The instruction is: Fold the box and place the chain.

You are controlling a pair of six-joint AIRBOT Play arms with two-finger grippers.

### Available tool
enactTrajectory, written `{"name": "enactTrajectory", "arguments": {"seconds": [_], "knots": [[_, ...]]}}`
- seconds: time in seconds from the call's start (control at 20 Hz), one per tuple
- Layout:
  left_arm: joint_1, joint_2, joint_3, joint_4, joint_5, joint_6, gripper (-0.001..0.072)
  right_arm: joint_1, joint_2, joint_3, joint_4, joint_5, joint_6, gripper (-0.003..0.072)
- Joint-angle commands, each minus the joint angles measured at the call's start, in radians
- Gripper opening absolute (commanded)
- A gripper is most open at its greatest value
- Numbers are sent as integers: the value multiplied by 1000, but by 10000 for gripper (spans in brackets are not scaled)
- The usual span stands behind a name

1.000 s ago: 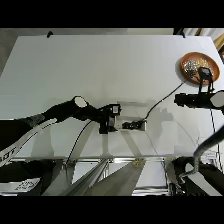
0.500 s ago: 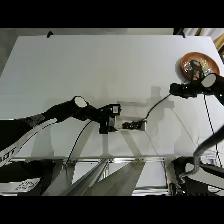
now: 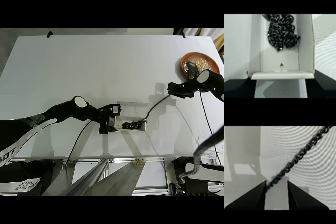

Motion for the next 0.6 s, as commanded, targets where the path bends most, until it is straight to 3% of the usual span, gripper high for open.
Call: {"name": "enactTrajectory", "arguments": {"seconds": [0.0, 0.1, 0.15, 0.55], "knots": [[0, 2, 0, 0, -5, 0, 137, -1, -21, 3, -4, -9, 11, 297], [0, 2, 0, 0, -6, 0, 137, -1, -21, 3, -1, -29, 11, 284], [0, 2, 0, 0, -8, 0, 137, -1, -23, 3, -1, -29, 11, 243], [0, 2, 0, 0, -7, 0, 137, -1, -43, 3, -1, -61, 12, 217]]}}
